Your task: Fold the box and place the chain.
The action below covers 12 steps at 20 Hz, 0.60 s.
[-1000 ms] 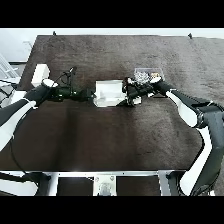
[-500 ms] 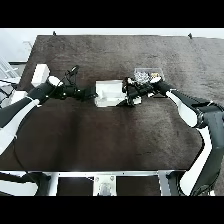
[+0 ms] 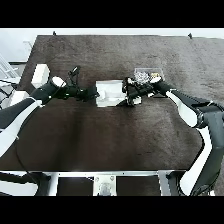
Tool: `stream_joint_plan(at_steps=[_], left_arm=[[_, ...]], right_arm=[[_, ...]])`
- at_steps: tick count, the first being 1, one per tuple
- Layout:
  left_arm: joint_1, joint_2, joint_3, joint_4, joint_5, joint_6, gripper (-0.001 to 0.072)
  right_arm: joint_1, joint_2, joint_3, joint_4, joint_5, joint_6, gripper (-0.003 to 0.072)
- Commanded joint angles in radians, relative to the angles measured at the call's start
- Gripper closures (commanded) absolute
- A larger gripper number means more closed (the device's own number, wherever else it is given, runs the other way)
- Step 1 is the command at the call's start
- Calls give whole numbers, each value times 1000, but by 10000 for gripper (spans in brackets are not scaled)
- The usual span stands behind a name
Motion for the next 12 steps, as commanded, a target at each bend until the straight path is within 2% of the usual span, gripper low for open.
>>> stream_joint_plan(at_steps=[1, 3, 5, 12], left_arm=[[-18, -1, 11, 46, 8, -60, 365], [-38, -1, 35, 152, 7, -166, 365], [-45, -1, 47, 186, 2, -204, 366], [-59, -4, 52, 209, -7, -249, 365]], right_arm=[[0, 0, 0, 0, 0, 0, 99], [0, 0, 0, 0, 0, 0, 99], [0, 0, 0, 0, 0, 0, 100], [0, 0, 0, 0, 0, 0, 100]])
